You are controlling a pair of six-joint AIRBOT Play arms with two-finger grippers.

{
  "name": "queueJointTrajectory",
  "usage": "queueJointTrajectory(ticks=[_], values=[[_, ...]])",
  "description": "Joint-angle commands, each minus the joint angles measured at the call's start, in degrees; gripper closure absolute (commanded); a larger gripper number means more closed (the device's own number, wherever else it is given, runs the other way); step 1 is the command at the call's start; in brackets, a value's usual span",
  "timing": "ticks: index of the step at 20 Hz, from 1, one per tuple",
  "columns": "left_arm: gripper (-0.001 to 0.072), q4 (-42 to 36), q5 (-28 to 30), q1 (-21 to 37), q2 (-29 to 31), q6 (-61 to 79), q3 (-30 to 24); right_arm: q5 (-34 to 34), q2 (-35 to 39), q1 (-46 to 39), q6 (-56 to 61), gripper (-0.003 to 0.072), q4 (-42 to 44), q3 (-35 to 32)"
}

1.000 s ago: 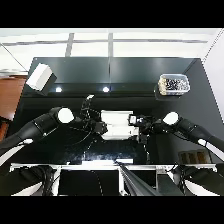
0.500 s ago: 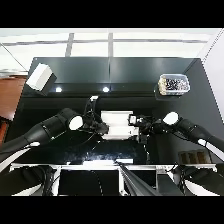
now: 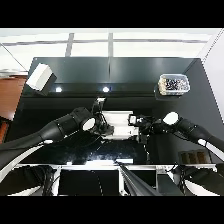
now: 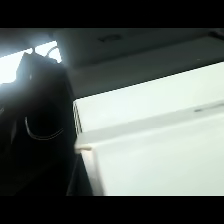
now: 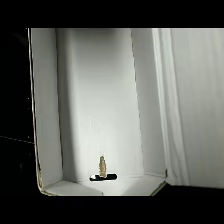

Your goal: Fold the box and place the chain.

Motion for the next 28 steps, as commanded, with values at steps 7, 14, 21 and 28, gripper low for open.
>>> queueJointTrajectory(ticks=[7, 14, 21, 28], values=[[0.049, 4.04, 0.63, -0.74, -1.88, -6.82, 1.09, 0.04, -0.02, 0.02, 0.0, 0.0544, 0.0, 0.0], [0.0511, 4.04, -0.96, -0.74, -4.09, -8.17, 2.93, 0.04, -0.02, 0.02, -0.02, 0.0544, 0.0, 0.0], [0.0531, 5.16, -4.59, -0.76, -4.7, -9.86, 2.99, 0.04, -0.02, 0.02, 0.0, 0.0544, 0.0, 0.0], [0.0531, 5.11, -4.74, -0.76, -4.9, -10.67, 2.99, 0.04, -0.02, 0.02, -0.02, 0.0544, 0.0, 0.0]])
